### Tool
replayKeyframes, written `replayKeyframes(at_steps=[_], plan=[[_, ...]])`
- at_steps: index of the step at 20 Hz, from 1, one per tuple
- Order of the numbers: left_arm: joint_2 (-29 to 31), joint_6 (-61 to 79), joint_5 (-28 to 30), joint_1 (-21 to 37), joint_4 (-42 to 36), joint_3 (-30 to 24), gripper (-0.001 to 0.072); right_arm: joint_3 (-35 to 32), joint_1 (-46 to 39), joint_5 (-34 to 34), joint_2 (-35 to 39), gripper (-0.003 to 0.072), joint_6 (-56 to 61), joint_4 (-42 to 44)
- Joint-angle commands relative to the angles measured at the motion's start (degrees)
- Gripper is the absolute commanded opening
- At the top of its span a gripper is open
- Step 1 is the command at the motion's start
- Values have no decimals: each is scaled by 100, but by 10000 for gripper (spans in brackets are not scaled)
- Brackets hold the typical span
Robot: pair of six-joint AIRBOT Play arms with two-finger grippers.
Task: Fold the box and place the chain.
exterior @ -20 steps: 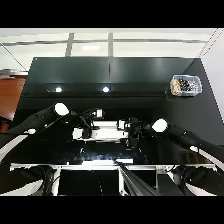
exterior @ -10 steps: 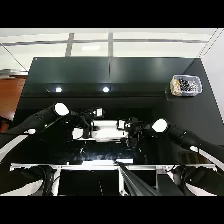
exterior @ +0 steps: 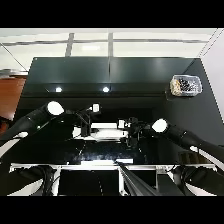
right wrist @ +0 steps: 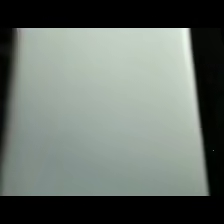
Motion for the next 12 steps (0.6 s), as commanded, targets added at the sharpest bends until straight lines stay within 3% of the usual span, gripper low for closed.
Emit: replayKeyframes(at_steps=[1, 5, 6, 7, 8, 10, 12], plan=[[476, -623, -361, 315, 420, 7, 587, 4, 4, -22, -4, 421, 35, 4], [988, -1405, -1512, 824, 610, 7, 576, 4, 4, -22, -4, 421, 50, 4], [1069, -1685, -1849, 990, 621, 7, 501, 4, 4, -24, -4, 421, 50, 4], [1097, -1939, -2216, 1163, 619, 7, 319, 4, 4, -22, -4, 421, 50, 4], [1091, -2050, -2669, 1342, 605, 4, 48, 4, 4, -24, -4, 421, 50, 4], [1082, -2240, -3386, 1523, 374, -46, 30, 4, 4, -22, -4, 421, 50, 4], [1082, -2669, -3399, 1399, -243, -267, 29, 4, 4, -24, -4, 421, 50, 4]])
